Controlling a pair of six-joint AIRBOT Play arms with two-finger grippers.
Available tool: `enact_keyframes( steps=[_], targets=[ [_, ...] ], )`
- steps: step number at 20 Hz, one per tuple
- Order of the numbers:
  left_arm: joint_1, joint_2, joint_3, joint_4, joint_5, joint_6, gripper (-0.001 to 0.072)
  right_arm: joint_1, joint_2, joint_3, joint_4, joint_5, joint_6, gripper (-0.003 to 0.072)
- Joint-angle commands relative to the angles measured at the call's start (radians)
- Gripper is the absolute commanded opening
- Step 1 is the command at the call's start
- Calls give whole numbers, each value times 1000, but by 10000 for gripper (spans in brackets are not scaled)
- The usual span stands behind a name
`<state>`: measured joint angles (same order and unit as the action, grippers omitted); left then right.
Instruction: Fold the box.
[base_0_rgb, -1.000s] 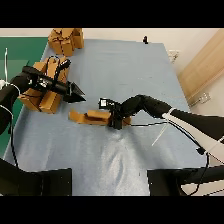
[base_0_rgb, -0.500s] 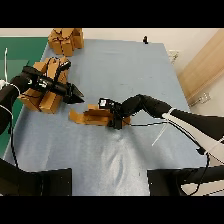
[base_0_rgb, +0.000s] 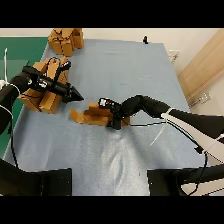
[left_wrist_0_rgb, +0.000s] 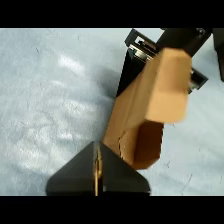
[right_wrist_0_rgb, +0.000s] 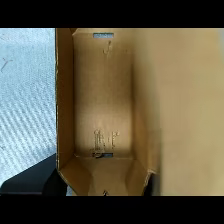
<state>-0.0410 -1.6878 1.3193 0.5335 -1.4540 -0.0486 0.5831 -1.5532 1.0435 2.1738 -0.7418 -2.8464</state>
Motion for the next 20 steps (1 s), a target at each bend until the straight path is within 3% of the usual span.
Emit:
enact_keyframes(
  steps=[1, 3, 6, 9, 11, 13, 17, 18, 20],
  targets=[
    [4, 15, 0, 113, -15, -35, 4, 0, -6, 0, 8, -20, 1, 597],
    [4, 62, -9, 163, -37, -101, 3, 0, -6, 0, 8, -24, 1, 597],
    [-23, 186, -109, 113, -28, -75, 3, 0, -6, 0, 8, -25, 1, 597],
    [-120, 255, -209, 116, -23, -71, 5, 0, -6, 0, 9, -25, 1, 597],
    [-191, 257, -217, 117, -10, -68, 5, 0, -6, 0, 8, -25, 1, 597],
    [-258, 257, -215, 92, 117, -57, 6, 0, -6, 0, 9, -25, 1, 597],
    [-351, 249, -213, 80, 613, -45, 5, 0, -6, 0, 8, -27, 1, 589],
    [-361, 232, -201, 105, 660, -47, 5, 0, -6, 0, 8, -27, 1, 588],
    [-371, 151, -139, 240, 621, -161, 5, 0, -6, 0, 8, -27, 1, 589]
  ],
)
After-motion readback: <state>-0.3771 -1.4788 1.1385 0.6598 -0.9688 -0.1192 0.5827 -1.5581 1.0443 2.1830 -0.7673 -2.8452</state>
